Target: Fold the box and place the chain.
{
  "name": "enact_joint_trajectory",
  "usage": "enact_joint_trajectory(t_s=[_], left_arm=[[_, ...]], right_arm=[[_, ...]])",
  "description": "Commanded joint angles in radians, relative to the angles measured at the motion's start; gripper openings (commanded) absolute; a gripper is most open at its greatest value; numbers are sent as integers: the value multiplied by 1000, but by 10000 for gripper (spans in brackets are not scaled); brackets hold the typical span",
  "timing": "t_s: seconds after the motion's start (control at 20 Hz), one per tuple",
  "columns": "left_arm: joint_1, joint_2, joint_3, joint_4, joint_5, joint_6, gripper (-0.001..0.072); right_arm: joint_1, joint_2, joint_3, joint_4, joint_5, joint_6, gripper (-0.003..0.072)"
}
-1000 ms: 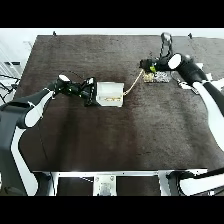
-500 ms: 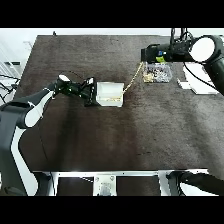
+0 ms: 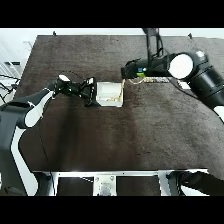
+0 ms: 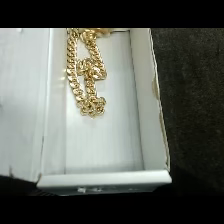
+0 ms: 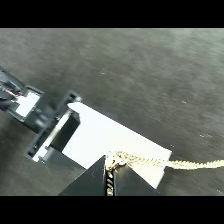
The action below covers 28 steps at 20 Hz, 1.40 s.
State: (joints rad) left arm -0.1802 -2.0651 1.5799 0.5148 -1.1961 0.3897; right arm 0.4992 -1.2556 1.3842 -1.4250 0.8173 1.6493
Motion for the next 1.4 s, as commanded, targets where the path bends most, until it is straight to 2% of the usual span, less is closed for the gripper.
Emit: enact_joint_trajectory(t_s=[0.0, 0.25, 0.55, 0.7, 1.1, 1.35], left_arm=[[0, 1, 0, 0, 0, 0, 469], [0, 1, 0, 0, 1, 0, 468], [0, 1, 0, 0, 2, 0, 468], [0, 1, 0, 0, 2, 0, 468], [0, 1, 0, 0, 3, 0, 469], [0, 1, 0, 0, 3, 0, 469]], right_arm=[[43, -16, -84, 13, -159, 27, 11], [43, -121, -159, 68, -279, 27, 11], [53, -319, -167, 105, -312, 26, 10], [48, -301, -166, 42, -330, 27, 9], [-63, -147, -166, -11, -323, 26, 9], [-89, -60, -166, -37, -205, 27, 9]])
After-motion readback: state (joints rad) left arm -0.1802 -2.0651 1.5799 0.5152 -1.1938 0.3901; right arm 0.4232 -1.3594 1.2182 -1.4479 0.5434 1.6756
